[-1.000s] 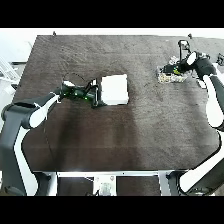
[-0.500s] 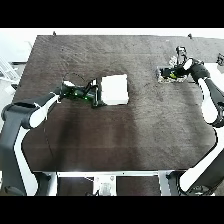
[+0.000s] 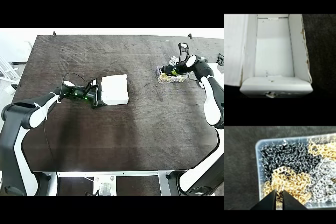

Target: Fold the box and place the chain.

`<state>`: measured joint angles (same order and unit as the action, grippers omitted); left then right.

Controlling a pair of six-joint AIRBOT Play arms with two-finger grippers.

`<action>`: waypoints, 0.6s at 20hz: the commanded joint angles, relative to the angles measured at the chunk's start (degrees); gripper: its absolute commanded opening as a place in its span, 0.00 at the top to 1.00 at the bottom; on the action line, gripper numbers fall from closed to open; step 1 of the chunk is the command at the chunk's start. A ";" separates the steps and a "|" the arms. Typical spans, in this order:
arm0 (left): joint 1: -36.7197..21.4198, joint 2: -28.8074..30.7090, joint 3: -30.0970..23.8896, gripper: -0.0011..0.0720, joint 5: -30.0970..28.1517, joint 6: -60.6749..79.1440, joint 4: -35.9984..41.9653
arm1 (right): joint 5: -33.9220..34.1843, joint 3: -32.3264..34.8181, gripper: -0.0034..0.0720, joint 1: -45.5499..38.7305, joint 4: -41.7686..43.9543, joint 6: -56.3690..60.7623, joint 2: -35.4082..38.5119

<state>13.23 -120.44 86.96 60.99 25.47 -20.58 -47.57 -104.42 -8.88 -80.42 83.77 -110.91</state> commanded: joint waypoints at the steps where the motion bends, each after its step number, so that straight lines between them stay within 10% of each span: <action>1: 0.02 0.04 0.02 0.57 -0.04 0.02 -0.02 | -0.92 -0.07 0.95 0.20 -1.05 0.20 4.13; 12: 0.02 0.04 0.02 0.57 0.00 0.02 -0.02 | 0.09 -0.07 0.95 6.99 -1.88 -1.99 25.51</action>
<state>13.23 -120.44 86.96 60.97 25.47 -20.58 -49.28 -104.44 -4.80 -82.24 83.37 -92.47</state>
